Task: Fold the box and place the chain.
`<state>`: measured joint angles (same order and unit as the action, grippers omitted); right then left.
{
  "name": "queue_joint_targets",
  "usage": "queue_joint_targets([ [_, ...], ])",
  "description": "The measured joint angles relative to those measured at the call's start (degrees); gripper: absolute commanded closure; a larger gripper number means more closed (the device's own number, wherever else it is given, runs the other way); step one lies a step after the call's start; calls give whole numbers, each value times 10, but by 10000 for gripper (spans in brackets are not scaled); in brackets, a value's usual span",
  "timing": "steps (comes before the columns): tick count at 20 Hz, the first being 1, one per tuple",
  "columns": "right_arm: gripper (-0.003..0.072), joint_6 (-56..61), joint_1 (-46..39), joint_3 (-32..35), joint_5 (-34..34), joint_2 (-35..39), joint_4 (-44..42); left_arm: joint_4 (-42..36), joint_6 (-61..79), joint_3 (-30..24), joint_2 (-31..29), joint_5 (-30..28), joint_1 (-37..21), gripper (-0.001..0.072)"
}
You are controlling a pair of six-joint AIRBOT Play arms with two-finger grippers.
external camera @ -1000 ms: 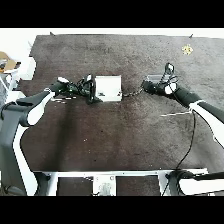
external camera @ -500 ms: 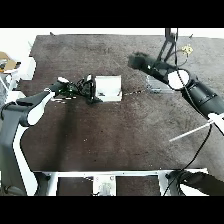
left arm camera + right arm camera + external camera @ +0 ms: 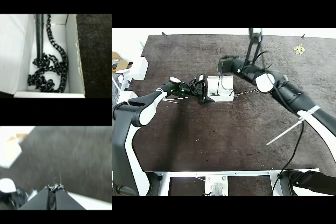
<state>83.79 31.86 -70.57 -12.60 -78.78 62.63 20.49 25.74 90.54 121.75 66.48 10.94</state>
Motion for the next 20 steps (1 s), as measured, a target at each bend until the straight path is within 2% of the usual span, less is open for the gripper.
queue_joint_targets([
  [1,486,4,1,7,-12,-9,0,0,0,0,0,0,0,296],
  [2,368,8,1,16,-25,-18,0,0,0,0,0,0,0,296],
  [7,372,15,-39,41,-104,-31,28,0,0,0,0,0,0,296],
  [12,371,10,-141,50,-213,-42,63,0,0,0,0,0,0,296],
  [15,371,-35,-178,34,-252,-88,32,0,0,0,0,0,0,296],
  [20,370,-80,-195,-29,-299,-185,-8,0,0,0,0,0,0,296],
])
